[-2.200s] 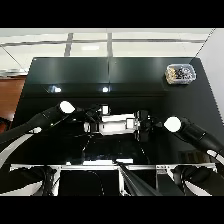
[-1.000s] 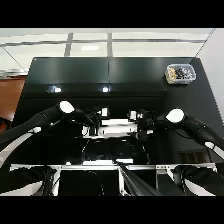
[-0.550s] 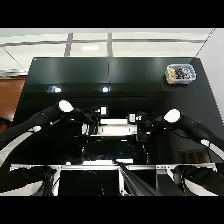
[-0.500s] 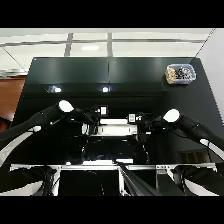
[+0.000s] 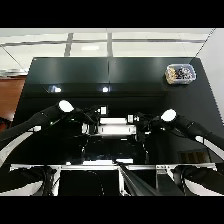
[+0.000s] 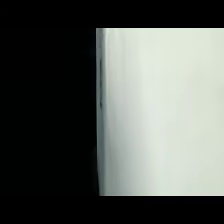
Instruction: Fold the box and place the chain.
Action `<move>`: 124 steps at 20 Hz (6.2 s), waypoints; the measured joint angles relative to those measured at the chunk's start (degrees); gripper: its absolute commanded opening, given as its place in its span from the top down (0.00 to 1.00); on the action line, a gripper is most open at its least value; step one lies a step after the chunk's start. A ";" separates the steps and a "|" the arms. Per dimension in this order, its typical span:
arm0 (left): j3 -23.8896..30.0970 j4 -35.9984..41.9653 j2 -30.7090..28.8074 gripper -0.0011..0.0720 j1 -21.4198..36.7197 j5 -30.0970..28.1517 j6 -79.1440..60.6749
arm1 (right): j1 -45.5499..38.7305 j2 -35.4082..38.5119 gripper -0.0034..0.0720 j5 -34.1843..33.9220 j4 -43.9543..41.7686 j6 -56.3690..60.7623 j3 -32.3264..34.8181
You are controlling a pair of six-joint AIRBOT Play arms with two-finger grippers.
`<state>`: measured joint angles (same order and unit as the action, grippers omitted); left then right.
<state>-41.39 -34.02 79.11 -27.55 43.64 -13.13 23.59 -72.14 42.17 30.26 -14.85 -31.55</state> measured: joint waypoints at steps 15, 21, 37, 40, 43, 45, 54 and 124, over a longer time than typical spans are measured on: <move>-0.02 -0.02 0.00 0.95 0.04 0.04 0.04 | 0.00 -0.52 0.01 -2.12 0.92 1.22 0.00; -0.02 0.00 0.00 0.95 0.04 0.09 0.04 | 0.13 -0.59 0.01 -2.25 2.21 2.01 0.00; -1.36 -13.57 -13.18 0.05 5.16 3.85 23.71 | 0.13 -0.59 0.32 -2.34 2.73 2.23 0.00; -1.40 -20.92 -19.37 0.55 9.09 10.71 40.50 | 0.13 -0.59 0.59 -2.34 2.75 2.23 0.00; 0.39 -20.68 -21.81 0.95 10.51 20.13 55.21 | 0.13 -0.59 0.81 -2.34 2.75 2.25 0.00; 3.54 -15.06 -22.43 0.95 9.38 22.62 60.17 | 0.13 -0.59 0.81 -2.34 2.73 2.23 -0.02; 6.93 11.56 -17.31 0.95 2.12 -3.85 51.30 | 0.13 -0.59 0.81 -2.38 2.67 2.23 0.00; 7.58 2.95 -7.72 0.39 -3.82 -4.63 11.61 | 0.13 -0.59 0.81 -2.40 2.62 2.23 0.00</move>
<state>-33.80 -31.07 71.40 -31.38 39.00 -1.52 23.73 -72.73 39.77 32.88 -12.62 -31.55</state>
